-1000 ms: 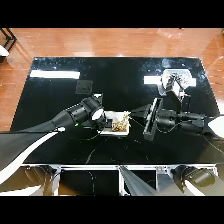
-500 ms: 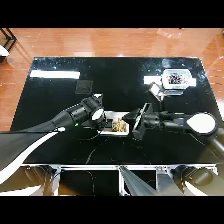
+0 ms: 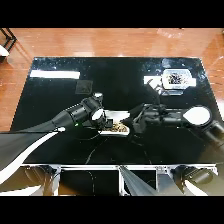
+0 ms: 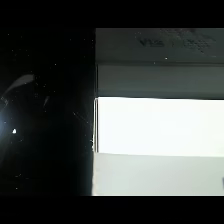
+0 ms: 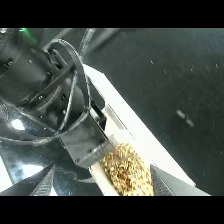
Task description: Fold the box and place the chain.
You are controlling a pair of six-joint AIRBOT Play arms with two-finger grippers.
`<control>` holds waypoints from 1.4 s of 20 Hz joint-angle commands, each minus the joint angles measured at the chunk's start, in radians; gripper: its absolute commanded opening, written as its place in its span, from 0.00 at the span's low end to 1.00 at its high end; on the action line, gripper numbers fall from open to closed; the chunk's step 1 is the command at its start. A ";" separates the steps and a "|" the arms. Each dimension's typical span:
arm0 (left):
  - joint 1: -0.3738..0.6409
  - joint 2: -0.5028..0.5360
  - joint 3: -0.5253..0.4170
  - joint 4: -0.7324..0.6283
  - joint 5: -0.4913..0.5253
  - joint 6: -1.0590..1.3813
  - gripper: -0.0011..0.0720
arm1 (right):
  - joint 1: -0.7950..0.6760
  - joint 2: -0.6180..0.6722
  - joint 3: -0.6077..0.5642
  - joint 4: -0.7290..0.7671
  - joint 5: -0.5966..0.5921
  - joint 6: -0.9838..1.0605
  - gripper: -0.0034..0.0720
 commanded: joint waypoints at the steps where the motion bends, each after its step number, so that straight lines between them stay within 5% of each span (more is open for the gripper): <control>1: 0.001 0.000 0.000 0.000 -0.001 -0.001 0.05 | -0.194 0.053 0.006 -0.088 0.241 0.104 0.95; 5: 0.002 0.000 0.000 -0.001 -0.002 -0.001 0.06 | -0.424 0.106 0.006 -0.135 0.430 0.152 0.95; 6: 0.002 0.002 0.000 -0.005 -0.006 -0.001 0.20 | -0.459 0.108 0.006 -0.135 0.467 0.160 0.95; 8: 0.002 0.004 0.010 -0.005 -0.023 -0.001 0.68 | -0.500 0.108 0.006 -0.140 0.511 0.175 0.95; 10: 0.002 0.008 0.040 0.004 -0.057 -0.001 0.81 | -0.503 0.108 0.006 -0.141 0.512 0.179 0.95; 15: -0.003 0.088 0.126 0.039 -0.150 0.161 0.81 | -0.493 0.108 0.006 -0.101 0.509 0.235 0.95; 20: -0.083 0.338 0.088 0.235 -0.335 0.313 0.82 | -0.415 0.107 0.006 -0.038 0.467 0.254 0.99; 21: -0.088 0.391 0.065 0.266 -0.351 0.313 0.90 | -0.396 0.107 0.007 -0.020 0.443 0.260 0.99; 25: 0.022 0.542 -0.067 0.200 -0.265 0.316 0.89 | -0.263 0.066 0.092 -0.060 0.219 0.325 0.99; 28: 0.217 0.583 -0.151 0.015 -0.127 0.425 0.89 | -0.129 -0.094 0.319 -0.321 0.198 0.483 0.99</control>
